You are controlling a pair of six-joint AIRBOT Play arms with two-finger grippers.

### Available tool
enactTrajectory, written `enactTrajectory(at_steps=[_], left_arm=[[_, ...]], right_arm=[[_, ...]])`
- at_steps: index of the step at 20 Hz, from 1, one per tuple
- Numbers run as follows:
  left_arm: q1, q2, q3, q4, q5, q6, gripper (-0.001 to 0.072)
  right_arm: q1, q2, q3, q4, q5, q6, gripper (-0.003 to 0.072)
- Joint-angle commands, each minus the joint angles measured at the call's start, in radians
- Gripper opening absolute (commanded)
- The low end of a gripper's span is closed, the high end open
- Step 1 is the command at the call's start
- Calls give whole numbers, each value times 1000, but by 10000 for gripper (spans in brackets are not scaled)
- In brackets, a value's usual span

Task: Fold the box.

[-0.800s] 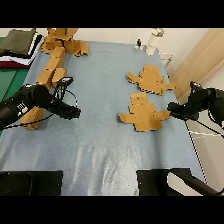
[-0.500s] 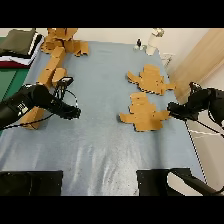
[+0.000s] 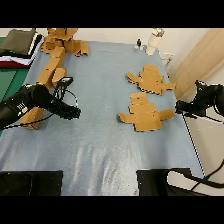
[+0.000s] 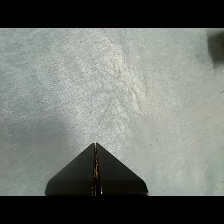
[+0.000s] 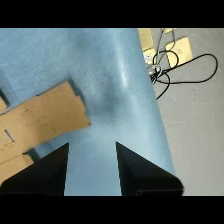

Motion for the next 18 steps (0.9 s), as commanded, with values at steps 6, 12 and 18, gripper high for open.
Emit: enactTrajectory(at_steps=[6,12,18], left_arm=[[1,0,0,-3,32,0,12],[1,0,0,-92,28,2,13],[2,1,12,-219,-71,20,15]], right_arm=[[-33,-245,106,269,34,-353,452],[-29,-280,111,412,-144,-476,358],[-10,-281,111,474,-219,-484,229]])
